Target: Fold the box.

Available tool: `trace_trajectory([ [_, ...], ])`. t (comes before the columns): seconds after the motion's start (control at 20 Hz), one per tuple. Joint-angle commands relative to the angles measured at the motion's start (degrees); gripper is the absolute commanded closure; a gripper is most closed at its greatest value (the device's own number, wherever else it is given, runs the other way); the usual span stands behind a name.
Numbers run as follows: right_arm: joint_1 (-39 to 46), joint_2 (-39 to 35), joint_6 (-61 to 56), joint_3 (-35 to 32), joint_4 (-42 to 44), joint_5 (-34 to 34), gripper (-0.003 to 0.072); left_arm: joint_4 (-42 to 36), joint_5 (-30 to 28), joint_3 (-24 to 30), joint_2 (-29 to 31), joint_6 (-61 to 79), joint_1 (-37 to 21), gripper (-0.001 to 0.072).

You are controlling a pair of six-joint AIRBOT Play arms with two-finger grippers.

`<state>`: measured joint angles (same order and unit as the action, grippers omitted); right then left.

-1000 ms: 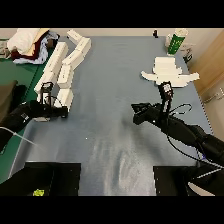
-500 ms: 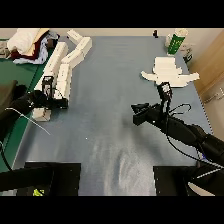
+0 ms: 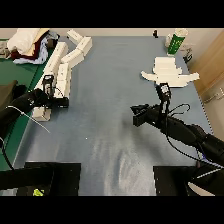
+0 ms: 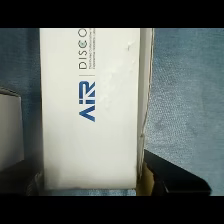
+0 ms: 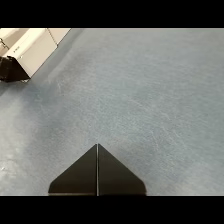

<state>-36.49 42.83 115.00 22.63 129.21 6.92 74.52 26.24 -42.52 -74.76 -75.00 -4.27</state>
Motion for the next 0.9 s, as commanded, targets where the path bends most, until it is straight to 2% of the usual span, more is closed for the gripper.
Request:
trace_trajectory([
  [0.0,0.02,0.02,-0.04,0.02,0.02,0.61,0.0681,1.62,3.5,-0.59,0.17,0.2,-0.17,0.0012],
  [0.1,0.09,0.02,-0.04,0.02,0.02,2.05,0.068,4.37,11.69,-2.38,1.25,0.17,-0.59,0.0012],
  [0.2,0.13,0.07,-0.11,0.02,0.02,3.15,0.0681,7.37,22.45,-5.07,3.28,0.04,-1.2,0.0012],
  [0.3,0.13,0.09,-0.61,0.04,0.02,3.63,0.0681,8.26,30.01,-7.63,5.9,0.04,-1.18,0.0012],
  [0.4,0.44,0.42,-2.99,0.2,0.02,5.01,0.0681,7.87,34.99,-10.47,9.18,-0.04,-1.07,0.0012],
  [0.55,3.67,3.85,-4.44,4.2,-2.34,14.1,0.0681,5.64,39.6,-14.73,13.29,-0.04,-1.05,0.0014],
  [0.6,4.96,5.77,-6.38,6.8,-4.44,17.14,0.0681,3.21,40.7,-16.0,14.43,-0.07,-1.05,0.0144],
  [0.65,6.21,8.04,-8.85,10.12,-6.97,20.17,0.0681,-0.24,41.9,-16.98,15.26,-0.02,-1.05,0.0545],
  [0.7,7.37,11.04,-11.93,14.36,-10.36,23.37,0.0681,-4.33,42.91,-17.88,15.67,1.05,-0.9,0.0695],
  [0.85,8.96,22.58,-23.91,29.24,-21.31,34.47,0.0681,-12.63,43.19,-18.56,15.21,1.05,2.78,0.0697],
])
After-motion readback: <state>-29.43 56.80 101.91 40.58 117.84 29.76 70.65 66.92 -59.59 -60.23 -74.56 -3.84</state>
